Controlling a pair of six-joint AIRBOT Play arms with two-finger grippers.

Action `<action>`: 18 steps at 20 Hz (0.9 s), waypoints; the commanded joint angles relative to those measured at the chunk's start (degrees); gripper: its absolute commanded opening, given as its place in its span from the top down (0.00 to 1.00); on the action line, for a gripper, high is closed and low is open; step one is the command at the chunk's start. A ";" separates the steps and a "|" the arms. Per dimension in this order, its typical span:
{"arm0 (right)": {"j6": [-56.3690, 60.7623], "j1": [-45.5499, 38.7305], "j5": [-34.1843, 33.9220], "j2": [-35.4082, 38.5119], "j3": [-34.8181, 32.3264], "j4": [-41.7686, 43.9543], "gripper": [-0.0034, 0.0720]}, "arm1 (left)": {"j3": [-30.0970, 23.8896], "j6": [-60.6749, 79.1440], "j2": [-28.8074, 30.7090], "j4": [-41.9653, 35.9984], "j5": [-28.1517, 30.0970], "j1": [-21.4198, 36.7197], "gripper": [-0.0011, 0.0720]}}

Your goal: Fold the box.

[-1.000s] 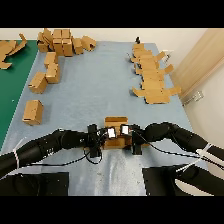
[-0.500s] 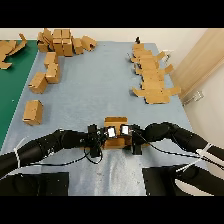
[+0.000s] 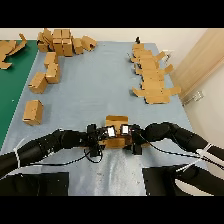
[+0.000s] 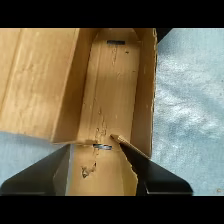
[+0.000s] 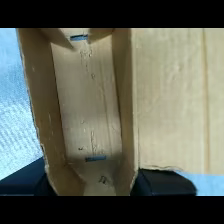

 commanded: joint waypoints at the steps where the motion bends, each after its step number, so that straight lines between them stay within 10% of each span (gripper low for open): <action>1: 0.20 0.02 0.00 -0.04 -0.02 0.07 0.26 | 0.00 -0.07 -0.02 0.09 -0.13 -0.02 0.59; 4: 0.20 0.02 0.00 -0.04 -0.02 0.07 0.26 | 0.00 -0.07 -0.02 -0.02 -0.13 -0.04 0.97; 17: 0.20 0.02 0.00 -0.04 -0.02 0.07 0.26 | 0.00 -0.02 0.17 -1.95 -0.15 0.11 0.96; 18: 0.20 0.02 0.00 -0.04 -0.02 0.07 0.26 | 0.00 -0.02 0.15 -1.95 -0.13 0.11 0.67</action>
